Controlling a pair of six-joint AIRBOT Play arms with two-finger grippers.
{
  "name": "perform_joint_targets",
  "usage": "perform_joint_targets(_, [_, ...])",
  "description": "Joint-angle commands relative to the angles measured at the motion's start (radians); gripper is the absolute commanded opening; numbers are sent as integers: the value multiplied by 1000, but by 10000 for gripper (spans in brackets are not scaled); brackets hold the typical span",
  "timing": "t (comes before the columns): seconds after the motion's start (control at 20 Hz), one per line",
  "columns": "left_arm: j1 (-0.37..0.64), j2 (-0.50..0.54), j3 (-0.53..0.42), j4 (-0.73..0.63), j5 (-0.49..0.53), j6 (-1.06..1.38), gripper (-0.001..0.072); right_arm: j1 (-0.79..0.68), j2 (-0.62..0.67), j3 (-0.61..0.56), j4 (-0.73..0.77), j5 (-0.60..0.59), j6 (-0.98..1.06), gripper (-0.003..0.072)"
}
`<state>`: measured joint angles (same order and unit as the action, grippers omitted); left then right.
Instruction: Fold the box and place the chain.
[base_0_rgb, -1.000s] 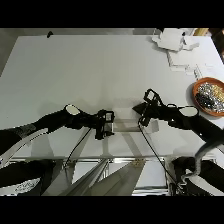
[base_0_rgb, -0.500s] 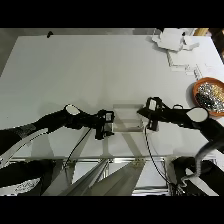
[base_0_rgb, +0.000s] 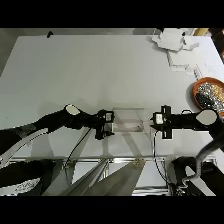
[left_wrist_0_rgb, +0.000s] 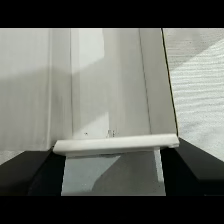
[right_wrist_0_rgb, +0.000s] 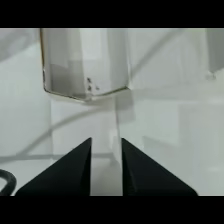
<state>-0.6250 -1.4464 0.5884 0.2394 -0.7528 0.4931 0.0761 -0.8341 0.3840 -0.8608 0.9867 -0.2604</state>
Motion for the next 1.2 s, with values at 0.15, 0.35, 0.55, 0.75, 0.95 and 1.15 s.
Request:
perform_joint_targets(0.15, [0,0,1,0,0,0,273,33,-131,-19,132,-7,-118,152])
perform_joint_targets(0.35, [0,0,1,0,0,0,273,76,-224,-19,222,-64,-122,152])
perform_joint_targets(0.55, [0,0,1,0,0,0,273,79,-265,-19,294,-68,-188,152])
perform_joint_targets(0.75, [0,0,1,0,0,0,273,79,-266,-28,328,-71,-193,186])
perform_joint_targets(0.95, [0,0,1,0,0,0,273,79,-264,-105,412,-133,-192,478])
perform_joint_targets(1.15, [0,0,1,0,0,0,273,78,-133,-105,367,-124,-93,471])
